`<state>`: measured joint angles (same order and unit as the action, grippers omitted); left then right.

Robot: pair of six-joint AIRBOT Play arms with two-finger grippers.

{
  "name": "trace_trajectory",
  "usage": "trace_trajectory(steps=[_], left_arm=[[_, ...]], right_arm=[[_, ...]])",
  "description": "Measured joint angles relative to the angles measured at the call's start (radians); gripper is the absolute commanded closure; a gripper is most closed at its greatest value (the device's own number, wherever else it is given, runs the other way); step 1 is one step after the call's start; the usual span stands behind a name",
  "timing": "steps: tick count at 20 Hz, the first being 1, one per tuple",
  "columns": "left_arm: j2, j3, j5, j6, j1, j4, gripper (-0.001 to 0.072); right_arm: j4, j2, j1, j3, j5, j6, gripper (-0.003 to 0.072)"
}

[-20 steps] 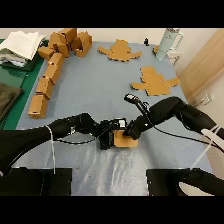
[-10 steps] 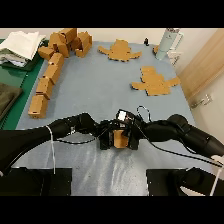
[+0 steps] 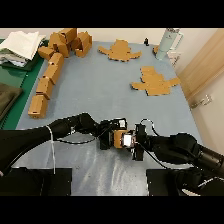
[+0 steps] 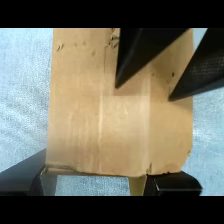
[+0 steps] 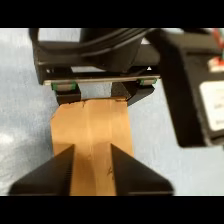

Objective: Fold the box.

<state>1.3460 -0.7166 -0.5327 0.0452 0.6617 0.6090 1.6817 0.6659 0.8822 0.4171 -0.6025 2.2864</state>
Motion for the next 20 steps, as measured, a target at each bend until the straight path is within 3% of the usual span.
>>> trace_trajectory(steps=[7, 9, 14, 15, 16, 18, 19, 20], left_arm=[[0.0, 0.0, 0.0, 0.0, 0.0, 0.0, 0.0274], [0.0, 0.0, 0.0, 0.0, 0.0, 0.0, 0.0274], [0.0, 0.0, 0.0, 0.0, 0.0, 0.0, 0.0274], [0.0, 0.0, 0.0, 0.0, 0.0, 0.0, 0.0274], [0.0, 0.0, 0.0, 0.0, 0.0, 0.0, 0.0274], [0.0, 0.0, 0.0, 0.0, 0.0, 0.0, 0.0274], [0.0, 0.0, 0.0, 0.0, 0.0, 0.0, 0.0274], [0.0, 0.0, 0.0, 0.0, 0.0, 0.0, 0.0274]], right_arm=[[-0.033, -0.002, 0.008, -0.016, -0.003, 0.064, 0.0218], [-0.044, 0.015, 0.008, -0.017, -0.003, 0.071, 0.017], [-0.079, 0.057, 0.008, -0.017, 0.031, 0.08, 0.0185], [-0.084, 0.061, 0.008, -0.017, 0.038, 0.083, 0.0206], [-0.091, 0.064, 0.008, -0.017, 0.043, 0.085, 0.0323], [-0.098, 0.067, 0.008, -0.017, 0.049, 0.087, 0.0366], [-0.1, 0.068, 0.008, -0.017, 0.05, 0.087, 0.0469], [-0.101, 0.069, 0.008, -0.017, 0.049, 0.089, 0.0492]])
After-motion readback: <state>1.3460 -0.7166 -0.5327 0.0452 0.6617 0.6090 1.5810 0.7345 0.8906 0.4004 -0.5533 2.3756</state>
